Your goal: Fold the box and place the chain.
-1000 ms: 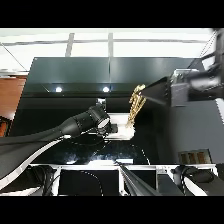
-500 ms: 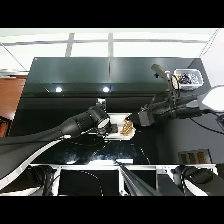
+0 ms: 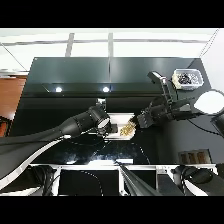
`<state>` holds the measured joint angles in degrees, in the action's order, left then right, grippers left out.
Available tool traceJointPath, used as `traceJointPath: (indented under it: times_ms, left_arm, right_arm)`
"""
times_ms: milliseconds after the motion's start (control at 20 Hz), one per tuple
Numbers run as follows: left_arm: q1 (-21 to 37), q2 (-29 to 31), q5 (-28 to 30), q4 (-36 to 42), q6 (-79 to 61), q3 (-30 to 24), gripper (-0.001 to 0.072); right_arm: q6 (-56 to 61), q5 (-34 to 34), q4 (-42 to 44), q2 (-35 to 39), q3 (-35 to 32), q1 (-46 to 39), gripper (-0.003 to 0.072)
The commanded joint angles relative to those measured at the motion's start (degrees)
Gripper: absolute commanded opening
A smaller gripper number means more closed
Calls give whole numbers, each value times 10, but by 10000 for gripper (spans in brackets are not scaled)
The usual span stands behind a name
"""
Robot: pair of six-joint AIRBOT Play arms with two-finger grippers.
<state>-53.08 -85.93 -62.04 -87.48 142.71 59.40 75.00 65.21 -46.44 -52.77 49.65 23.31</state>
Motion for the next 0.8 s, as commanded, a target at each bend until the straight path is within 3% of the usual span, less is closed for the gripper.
traceJointPath:
  times_ms: [0, 50, 100, 300, 400, 550, 600, 750]
  left_arm:
    - [0, 0, 0, 0, 0, 0, 29]
    - [0, 0, 0, 0, 0, 0, 29]
    - [0, 0, 0, 0, 0, 0, 29]
    - [0, 0, 0, 0, 0, 0, 29]
    - [0, 0, 0, 0, 0, 0, 28]
    - [0, 0, 0, 0, 0, 0, 29]
    - [0, 0, 0, 0, 0, 0, 29]
    - [0, 0, 0, 0, 0, 0, 29]
  right_arm:
    - [1, -24, -5, -10, -12, 5, 43]
    - [2, -21, -4, -13, -15, 6, 337]
    - [2, -12, -8, -13, -15, 5, 483]
    - [-32, 51, -74, 9, -7, -79, 483]
    - [-106, 49, -122, 24, -34, -129, 483]
    - [-263, -29, -96, 26, -141, -143, 499]
    - [-326, -59, -77, 26, -179, -135, 669]
    - [-439, -158, -74, 25, -243, -87, 668]
